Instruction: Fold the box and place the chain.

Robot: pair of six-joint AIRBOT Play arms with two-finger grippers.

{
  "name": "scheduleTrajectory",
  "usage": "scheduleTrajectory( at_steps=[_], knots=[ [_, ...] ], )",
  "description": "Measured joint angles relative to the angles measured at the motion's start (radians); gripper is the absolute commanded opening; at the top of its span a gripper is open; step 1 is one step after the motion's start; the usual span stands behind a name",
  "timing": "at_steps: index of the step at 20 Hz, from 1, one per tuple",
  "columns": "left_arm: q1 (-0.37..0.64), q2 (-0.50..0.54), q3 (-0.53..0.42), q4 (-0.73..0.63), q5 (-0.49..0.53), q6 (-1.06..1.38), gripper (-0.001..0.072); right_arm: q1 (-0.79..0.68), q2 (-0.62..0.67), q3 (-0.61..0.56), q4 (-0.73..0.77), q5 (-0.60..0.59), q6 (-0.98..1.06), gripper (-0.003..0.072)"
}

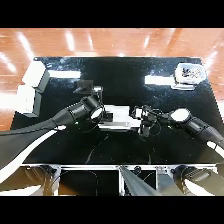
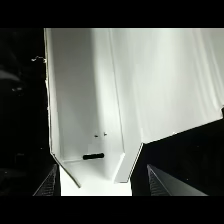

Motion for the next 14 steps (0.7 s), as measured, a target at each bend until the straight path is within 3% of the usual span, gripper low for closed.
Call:
scheduleTrajectory(
  at_steps=[3, 7, 9, 14],
  knots=[
    [0.0, 0.0, -0.002, -0.002, 0.007, -0.001, 0.0027, 0.013, -0.005, 0.0, 0.008, -0.005, -0.005, 0.0441],
    [0.0, 0.0, -0.002, -0.005, 0.012, 0.0, 0.0027, 0.039, -0.016, 0.0, 0.011, -0.013, -0.009, 0.0424],
    [0.0, 0.0, -0.002, -0.008, 0.013, 0.0, 0.0027, 0.045, -0.019, 0.0, 0.012, -0.015, -0.01, 0.0307],
    [0.0, 0.0, -0.002, -0.011, 0.014, -0.002, 0.0027, 0.051, -0.022, 0.0, 0.024, -0.028, -0.01, 0.0307]
  ],
)
